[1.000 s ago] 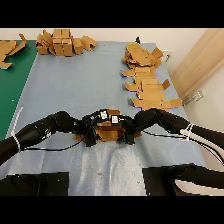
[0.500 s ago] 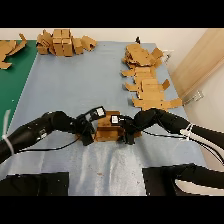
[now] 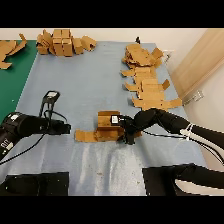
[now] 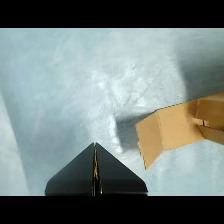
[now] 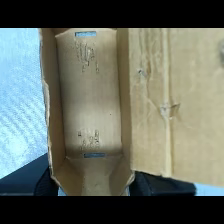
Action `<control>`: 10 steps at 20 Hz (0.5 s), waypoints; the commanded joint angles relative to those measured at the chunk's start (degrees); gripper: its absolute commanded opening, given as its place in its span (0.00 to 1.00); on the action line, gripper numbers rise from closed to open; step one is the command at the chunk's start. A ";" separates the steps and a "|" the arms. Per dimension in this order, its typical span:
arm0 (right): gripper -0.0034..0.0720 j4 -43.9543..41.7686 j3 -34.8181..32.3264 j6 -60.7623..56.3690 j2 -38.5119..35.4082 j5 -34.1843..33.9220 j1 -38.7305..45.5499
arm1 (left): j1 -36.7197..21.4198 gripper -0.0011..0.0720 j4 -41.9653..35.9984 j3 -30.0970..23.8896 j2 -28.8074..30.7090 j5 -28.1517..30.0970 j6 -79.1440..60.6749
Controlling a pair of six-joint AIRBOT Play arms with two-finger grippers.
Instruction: Fold the box.
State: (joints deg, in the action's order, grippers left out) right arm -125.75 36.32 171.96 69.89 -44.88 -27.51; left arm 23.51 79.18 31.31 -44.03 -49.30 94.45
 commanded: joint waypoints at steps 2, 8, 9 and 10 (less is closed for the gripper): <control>0.70 -0.02 0.02 0.00 0.04 0.00 0.00 | -2.40 0.03 -13.14 -3.19 -4.09 -0.50 5.57; 0.70 -0.04 0.02 0.00 0.04 -0.02 0.00 | -2.40 0.03 -26.14 -3.21 -14.12 4.79 -3.96; 0.70 -0.04 0.02 0.00 0.04 0.00 0.00 | -2.27 0.03 -29.66 -3.21 -14.60 5.90 -6.93; 0.70 -0.04 0.02 0.00 0.04 0.00 0.00 | -1.88 0.03 -32.33 -3.21 -14.71 6.62 -9.16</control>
